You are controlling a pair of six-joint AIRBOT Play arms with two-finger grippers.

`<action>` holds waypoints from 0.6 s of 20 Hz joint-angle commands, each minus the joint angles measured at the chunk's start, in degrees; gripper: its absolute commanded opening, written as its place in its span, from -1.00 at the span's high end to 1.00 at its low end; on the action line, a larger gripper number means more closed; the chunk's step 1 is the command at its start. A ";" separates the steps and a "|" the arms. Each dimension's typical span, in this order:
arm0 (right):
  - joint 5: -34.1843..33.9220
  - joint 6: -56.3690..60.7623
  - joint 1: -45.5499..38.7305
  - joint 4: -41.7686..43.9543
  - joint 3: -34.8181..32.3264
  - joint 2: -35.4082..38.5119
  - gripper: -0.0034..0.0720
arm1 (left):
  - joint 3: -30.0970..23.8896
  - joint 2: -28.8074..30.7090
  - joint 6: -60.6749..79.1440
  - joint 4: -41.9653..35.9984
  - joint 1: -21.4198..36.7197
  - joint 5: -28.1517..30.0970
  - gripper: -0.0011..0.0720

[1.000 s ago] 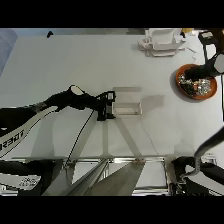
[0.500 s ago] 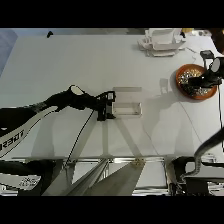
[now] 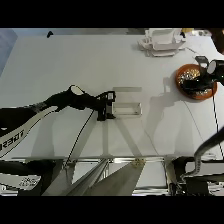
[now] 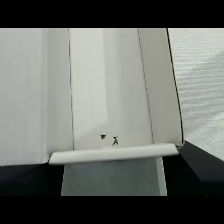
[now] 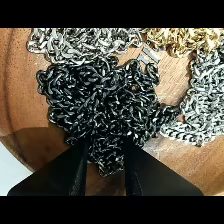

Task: Fold the box and place the chain.

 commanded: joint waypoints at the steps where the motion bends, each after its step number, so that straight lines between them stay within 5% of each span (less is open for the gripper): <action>1: 0.17 0.26 -0.02 1.40 0.04 -0.46 0.36 | -0.02 0.04 0.00 0.00 0.02 0.02 0.94; 3: 0.92 0.26 -0.02 2.67 0.04 -1.09 0.49 | -0.02 0.04 0.00 0.00 0.02 0.02 0.94; 5: 1.01 0.24 -0.02 2.69 0.07 -0.96 0.86 | -0.02 0.04 0.00 0.00 0.02 0.00 0.94; 12: 1.11 -1.18 -0.02 1.42 0.07 11.02 0.86 | -0.02 0.04 0.00 0.00 0.02 0.02 0.94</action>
